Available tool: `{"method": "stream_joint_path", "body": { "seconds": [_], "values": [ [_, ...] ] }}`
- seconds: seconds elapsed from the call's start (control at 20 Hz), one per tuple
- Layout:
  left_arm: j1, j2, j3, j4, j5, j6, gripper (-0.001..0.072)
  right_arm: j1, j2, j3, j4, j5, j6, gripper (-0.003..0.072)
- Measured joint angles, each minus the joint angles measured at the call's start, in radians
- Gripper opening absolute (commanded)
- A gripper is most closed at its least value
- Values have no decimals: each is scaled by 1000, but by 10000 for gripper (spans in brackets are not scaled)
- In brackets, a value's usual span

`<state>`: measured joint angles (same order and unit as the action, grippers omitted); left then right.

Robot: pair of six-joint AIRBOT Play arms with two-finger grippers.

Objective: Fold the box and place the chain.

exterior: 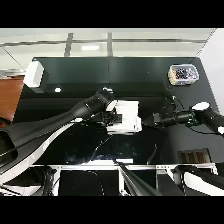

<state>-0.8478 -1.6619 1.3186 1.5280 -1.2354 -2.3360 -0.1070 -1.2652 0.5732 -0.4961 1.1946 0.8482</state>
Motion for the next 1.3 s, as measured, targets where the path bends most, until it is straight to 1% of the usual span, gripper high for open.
{"method": "stream_joint_path", "body": {
  "seconds": [0.2, 0.25, 0.3, 0.4, 0.5, 0.8, 1.05, 1.3],
  "values": [
    [0, 0, 0, 0, 0, 0, 25, 55, 0, 27, 22, 19, -4, 538],
    [0, 0, 0, 0, 0, 0, 25, 74, 0, 35, 23, 14, -3, 455],
    [0, 0, 0, 0, 0, 0, 25, 93, 0, 44, 23, 3, 5, 431],
    [0, 0, 0, 0, 0, 0, 25, 126, 0, 57, 21, -25, 39, 431],
    [0, 0, 0, 0, 0, 0, 25, 156, 0, 71, 0, -49, 85, 403],
    [0, 0, 0, 0, 0, 0, 25, 262, -1, 134, -109, -80, 251, 403],
    [0, 0, 0, 2, -5, 0, 25, 387, -1, 193, -262, -147, 447, 403],
    [0, 0, 0, 1, 3, 0, 25, 526, -1, 250, -516, -184, 690, 403]
  ]
}}
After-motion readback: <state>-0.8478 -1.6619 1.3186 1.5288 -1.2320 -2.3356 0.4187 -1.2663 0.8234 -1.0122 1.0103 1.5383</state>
